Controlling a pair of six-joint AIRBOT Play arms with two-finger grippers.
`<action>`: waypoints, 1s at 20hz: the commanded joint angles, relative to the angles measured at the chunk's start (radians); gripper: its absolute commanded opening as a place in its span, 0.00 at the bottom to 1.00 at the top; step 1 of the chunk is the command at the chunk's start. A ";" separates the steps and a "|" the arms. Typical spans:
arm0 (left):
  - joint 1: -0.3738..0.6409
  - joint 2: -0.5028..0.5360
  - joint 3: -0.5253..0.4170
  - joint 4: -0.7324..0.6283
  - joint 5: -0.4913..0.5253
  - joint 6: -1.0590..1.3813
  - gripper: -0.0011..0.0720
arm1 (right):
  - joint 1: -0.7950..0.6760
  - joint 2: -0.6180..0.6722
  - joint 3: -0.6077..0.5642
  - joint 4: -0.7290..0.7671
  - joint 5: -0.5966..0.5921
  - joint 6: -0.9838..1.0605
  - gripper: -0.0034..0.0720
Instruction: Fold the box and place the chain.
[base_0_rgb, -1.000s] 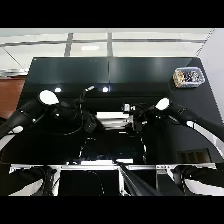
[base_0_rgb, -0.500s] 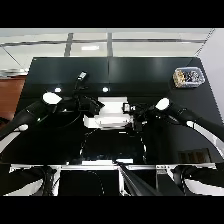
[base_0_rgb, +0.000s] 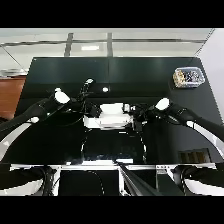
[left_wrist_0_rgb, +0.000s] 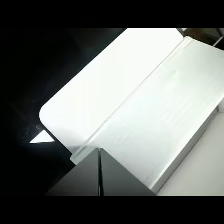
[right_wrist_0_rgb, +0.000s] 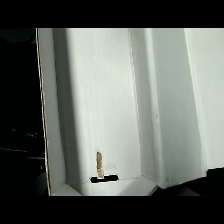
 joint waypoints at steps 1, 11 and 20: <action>0.000 -0.005 0.003 0.022 -0.015 -0.011 0.05 | 0.001 0.000 0.000 0.001 0.000 0.001 0.15; 0.281 0.345 -0.064 0.158 -0.185 -0.042 0.05 | 0.001 0.000 0.000 0.001 0.000 0.001 0.15; 0.041 0.318 -0.076 0.348 -0.108 0.547 0.99 | 0.001 0.000 0.000 -0.001 0.000 0.001 0.15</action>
